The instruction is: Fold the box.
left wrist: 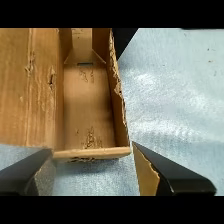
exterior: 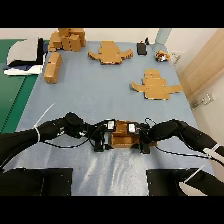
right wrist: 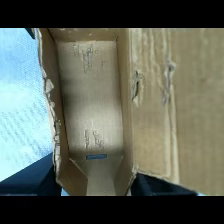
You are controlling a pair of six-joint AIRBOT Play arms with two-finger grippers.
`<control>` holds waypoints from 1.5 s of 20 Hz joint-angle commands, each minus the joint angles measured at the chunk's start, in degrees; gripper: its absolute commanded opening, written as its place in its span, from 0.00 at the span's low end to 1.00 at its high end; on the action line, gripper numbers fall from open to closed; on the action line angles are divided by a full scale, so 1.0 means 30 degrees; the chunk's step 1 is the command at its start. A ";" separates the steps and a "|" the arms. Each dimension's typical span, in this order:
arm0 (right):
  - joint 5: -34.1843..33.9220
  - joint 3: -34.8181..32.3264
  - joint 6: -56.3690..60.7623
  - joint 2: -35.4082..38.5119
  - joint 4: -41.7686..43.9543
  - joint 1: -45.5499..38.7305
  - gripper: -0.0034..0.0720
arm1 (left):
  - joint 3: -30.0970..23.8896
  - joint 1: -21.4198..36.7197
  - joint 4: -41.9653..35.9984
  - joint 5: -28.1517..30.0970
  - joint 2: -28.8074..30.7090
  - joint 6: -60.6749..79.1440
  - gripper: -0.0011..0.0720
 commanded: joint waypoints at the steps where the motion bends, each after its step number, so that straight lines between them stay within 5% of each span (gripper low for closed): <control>1: -0.0007 0.0000 0.0015 0.0000 0.0007 0.0000 0.72 | 0.0044 -0.0124 -0.0095 0.0838 0.0000 -0.0685 0.94; 6: -0.0007 0.0000 0.0015 0.0000 0.0007 0.0000 0.72 | 0.0066 -0.1115 0.0780 0.2535 -0.0015 -0.1588 0.94; 16: -0.0007 0.0000 0.0015 0.0000 0.0007 0.0000 0.72 | 0.0080 -0.1333 0.1260 0.2652 -0.0036 -0.1785 0.94; 17: -0.0007 0.0000 0.0015 0.0000 0.0007 0.0000 0.72 | 0.0080 -0.1333 0.1282 0.2579 -0.0036 -0.1770 0.93; 18: -0.0007 0.0000 0.0015 0.0000 0.0007 0.0000 0.72 | 0.0080 -0.1326 0.1362 0.2404 -0.0036 -0.1632 0.76; 19: -0.0007 0.0000 0.0007 0.0000 0.0007 0.0000 0.72 | 0.0073 -0.1326 0.1406 0.1960 -0.0036 -0.1129 0.72; 30: -0.0007 0.0000 0.0015 0.0000 0.0007 0.0000 0.72 | 0.0073 -0.1319 0.1260 0.1960 -0.0036 -0.0860 0.73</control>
